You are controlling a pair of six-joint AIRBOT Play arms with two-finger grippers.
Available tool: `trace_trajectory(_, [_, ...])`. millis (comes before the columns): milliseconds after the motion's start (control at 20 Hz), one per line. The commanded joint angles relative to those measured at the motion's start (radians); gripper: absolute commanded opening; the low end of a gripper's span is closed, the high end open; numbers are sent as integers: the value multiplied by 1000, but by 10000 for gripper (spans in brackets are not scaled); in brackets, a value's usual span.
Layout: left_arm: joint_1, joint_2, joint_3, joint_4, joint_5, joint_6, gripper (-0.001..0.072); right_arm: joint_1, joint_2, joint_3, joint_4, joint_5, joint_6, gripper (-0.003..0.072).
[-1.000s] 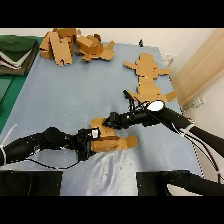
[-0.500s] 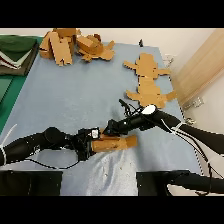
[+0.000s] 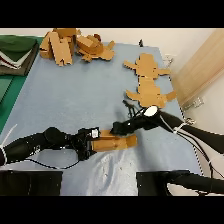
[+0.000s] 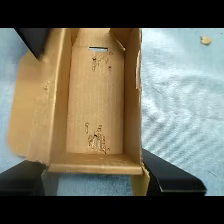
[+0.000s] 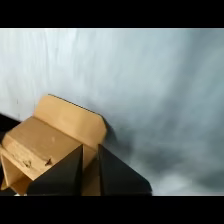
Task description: Fold the box.
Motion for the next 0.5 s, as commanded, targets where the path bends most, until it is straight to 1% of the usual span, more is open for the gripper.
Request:
trace_trajectory(0, [0,0,1,4,-9,3,467,-100,68,78,-146,11,-84,156])
trace_trajectory(50, [0,0,1,4,-9,4,467,-123,98,83,-191,37,-139,158])
trace_trajectory(150, [0,0,1,4,-9,4,467,-143,154,79,-253,137,-337,171])
trace_trajectory(250, [0,0,1,4,-10,4,468,-123,213,63,-269,160,-433,407])
trace_trajectory(300, [-1,0,1,4,-10,4,467,-102,238,52,-297,176,-454,425])
trace_trajectory(350, [0,0,1,4,-7,4,467,-72,259,37,-343,193,-454,461])
trace_trajectory(450, [1,0,1,4,0,4,467,16,292,-9,-481,246,-453,462])
